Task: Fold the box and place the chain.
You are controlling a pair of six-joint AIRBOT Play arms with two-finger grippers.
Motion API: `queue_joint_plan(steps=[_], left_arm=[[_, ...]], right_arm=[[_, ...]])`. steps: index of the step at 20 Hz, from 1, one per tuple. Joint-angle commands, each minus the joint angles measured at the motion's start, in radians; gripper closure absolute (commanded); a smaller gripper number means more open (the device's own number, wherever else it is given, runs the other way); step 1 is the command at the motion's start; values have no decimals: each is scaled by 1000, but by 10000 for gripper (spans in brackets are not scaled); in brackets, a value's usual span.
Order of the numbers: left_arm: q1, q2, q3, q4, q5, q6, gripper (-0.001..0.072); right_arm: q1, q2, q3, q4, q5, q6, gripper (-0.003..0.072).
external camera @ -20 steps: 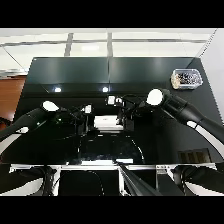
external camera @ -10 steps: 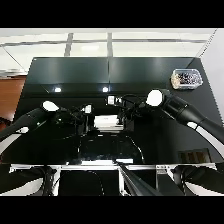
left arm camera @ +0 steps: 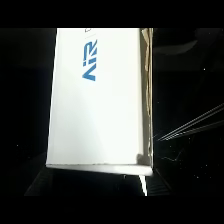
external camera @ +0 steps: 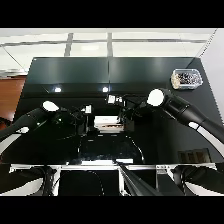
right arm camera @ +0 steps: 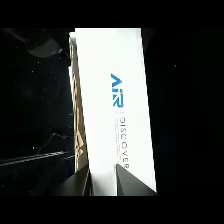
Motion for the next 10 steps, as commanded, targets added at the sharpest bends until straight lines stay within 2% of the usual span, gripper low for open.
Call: queue_joint_plan(steps=[1,8,10], left_arm=[[0,-1,0,0,2,0,327],[0,-1,0,0,2,0,327],[0,-1,0,0,2,0,327]], right_arm=[[0,-5,0,0,-1,0,552],[1,-11,-2,0,0,1,549],[1,-13,-3,0,-3,8,427]])
